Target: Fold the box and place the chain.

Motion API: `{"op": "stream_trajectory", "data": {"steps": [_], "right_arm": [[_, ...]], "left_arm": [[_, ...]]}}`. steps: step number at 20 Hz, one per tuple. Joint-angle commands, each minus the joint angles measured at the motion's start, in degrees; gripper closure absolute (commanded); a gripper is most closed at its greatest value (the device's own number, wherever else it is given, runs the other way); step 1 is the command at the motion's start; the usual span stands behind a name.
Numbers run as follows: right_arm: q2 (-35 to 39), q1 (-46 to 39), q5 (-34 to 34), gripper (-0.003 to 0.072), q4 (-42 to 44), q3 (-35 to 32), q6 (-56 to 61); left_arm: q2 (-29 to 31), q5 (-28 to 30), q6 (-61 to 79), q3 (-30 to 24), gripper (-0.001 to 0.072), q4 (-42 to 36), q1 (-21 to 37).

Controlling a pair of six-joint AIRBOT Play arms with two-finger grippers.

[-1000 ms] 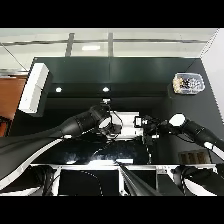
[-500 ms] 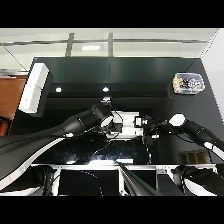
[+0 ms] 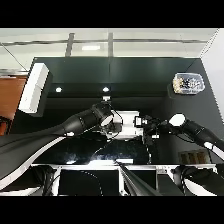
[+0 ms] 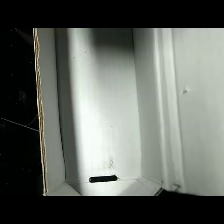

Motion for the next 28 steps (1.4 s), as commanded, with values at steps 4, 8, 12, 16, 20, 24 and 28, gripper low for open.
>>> {"op": "stream_trajectory", "data": {"steps": [4,8,12,16,20,24,28], "right_arm": [[0.0,0.0,0.1,0.0546,-0.1,0.0,-0.1],[0.0,0.0,0.1,0.0546,-0.1,0.0,-0.1],[0.0,0.0,0.1,0.0546,-0.1,0.0,-0.1],[0.0,0.0,0.1,0.0547,-0.1,0.0,-0.1],[0.0,0.0,0.0,0.0454,-0.1,0.0,0.6],[2.1,-0.1,-1.0,0.0063,-0.7,0.2,3.8],[6.6,-0.1,1.7,0.0063,-7.9,0.2,7.2]], "left_arm": [[-0.1,0.3,0.1,0.5,0.0316,-0.3,0.1],[-0.2,0.4,0.3,0.5,0.0352,0.1,0.1],[-1.4,0.1,0.6,1.1,0.0647,0.4,0.0],[-1.8,0.0,1.1,1.2,0.0681,-0.2,0.0],[-1.7,-0.1,1.5,1.2,0.0681,-0.2,0.0],[-1.7,-0.3,1.6,1.2,0.0681,-0.2,0.1],[-1.7,-0.3,1.6,1.2,0.0681,-0.2,0.1]]}}
